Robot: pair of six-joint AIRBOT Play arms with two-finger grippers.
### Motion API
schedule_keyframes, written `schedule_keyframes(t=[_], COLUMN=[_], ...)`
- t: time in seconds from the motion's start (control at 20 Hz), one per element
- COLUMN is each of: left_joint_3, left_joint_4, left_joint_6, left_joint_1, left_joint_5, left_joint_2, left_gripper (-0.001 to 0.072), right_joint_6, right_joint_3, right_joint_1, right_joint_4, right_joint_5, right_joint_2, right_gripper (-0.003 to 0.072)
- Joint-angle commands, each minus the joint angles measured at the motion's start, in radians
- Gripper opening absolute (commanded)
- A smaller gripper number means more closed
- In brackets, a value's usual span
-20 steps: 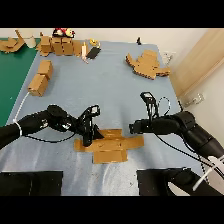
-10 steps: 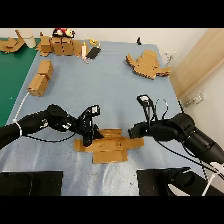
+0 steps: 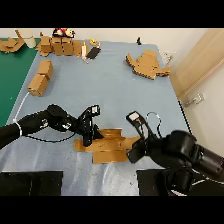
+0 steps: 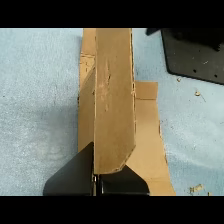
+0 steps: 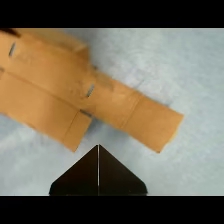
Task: Fold the box.
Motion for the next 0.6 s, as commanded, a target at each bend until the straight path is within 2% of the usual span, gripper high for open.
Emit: schedule_keyframes(t=[0.0, 0.25, 0.3, 0.35, 0.4, 0.55], left_joint_3=[0.000, 0.000, 0.000, 0.000, 0.000, 0.000], left_joint_4=[0.000, 0.000, 0.000, 0.000, 0.000, 0.000], left_joint_6=[0.000, 0.000, 0.000, 0.000, 0.000, 0.000], left_joint_1=[-0.001, -0.001, -0.001, -0.001, 0.000, -0.001], left_joint_5=[-0.001, -0.001, -0.001, -0.001, -0.001, -0.001], left_joint_2=[-0.001, -0.001, -0.001, -0.001, -0.001, -0.001], left_gripper=[0.0013, 0.0013, 0.0013, 0.0013, 0.0013, 0.0013], right_joint_6=[0.027, -0.015, -0.040, -0.053, -0.053, -0.081], right_joint_3=[-0.047, -0.182, -0.194, -0.203, -0.209, -0.211], right_joint_1=[0.180, 0.451, 0.478, 0.492, 0.493, 0.492], right_joint_4=[-0.041, -0.187, -0.206, -0.234, -0.266, -0.323], right_joint_5=[-0.011, 0.201, 0.232, 0.251, 0.261, 0.268], right_joint_2=[0.063, 0.106, 0.093, 0.072, 0.047, -0.048], right_gripper=[0.0004, 0.0006, 0.0069, 0.0324, 0.0493, 0.0497])
